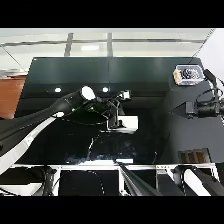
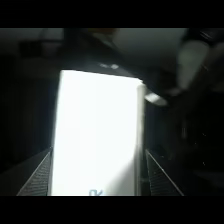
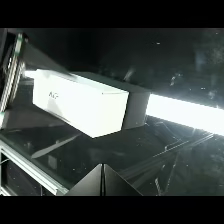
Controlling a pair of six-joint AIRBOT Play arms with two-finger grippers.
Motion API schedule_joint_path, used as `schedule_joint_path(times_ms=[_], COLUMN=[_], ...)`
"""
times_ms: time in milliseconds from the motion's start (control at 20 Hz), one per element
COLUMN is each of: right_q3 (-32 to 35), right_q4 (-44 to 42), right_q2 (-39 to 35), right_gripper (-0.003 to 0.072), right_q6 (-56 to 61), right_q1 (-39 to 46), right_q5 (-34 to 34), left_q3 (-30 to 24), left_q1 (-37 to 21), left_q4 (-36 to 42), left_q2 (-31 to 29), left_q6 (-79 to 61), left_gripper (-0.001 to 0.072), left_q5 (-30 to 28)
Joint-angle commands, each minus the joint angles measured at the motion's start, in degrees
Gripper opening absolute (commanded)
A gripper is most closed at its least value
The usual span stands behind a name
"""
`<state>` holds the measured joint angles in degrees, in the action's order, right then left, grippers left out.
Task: Fold the box and place the chain.
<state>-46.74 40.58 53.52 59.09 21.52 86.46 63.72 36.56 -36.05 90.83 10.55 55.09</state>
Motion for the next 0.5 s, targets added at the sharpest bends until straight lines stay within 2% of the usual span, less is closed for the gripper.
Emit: schedule_joint_path(times_ms=[0,250,450], right_q3=[-0.1,-0.1,-0.1], right_q4=[0.5,0.5,0.5], right_q2=[0.0,0.0,0.0], right_gripper=[0.001,0.001,0.001], right_q6=[0.0,0.0,0.0], right_q1=[0.0,0.0,0.0], right_q5=[-0.4,-0.4,-1.1], left_q3=[0.1,0.0,0.0], left_q1=[0.5,2.3,5.9], left_q4=[-3.4,-5.5,-12.3], left_q2=[0.1,0.1,0.7], left_q6=[0.4,0.2,0.3], left_gripper=[0.0714,0.0715,0.0714], left_q5=[1.9,-1.1,-6.3])
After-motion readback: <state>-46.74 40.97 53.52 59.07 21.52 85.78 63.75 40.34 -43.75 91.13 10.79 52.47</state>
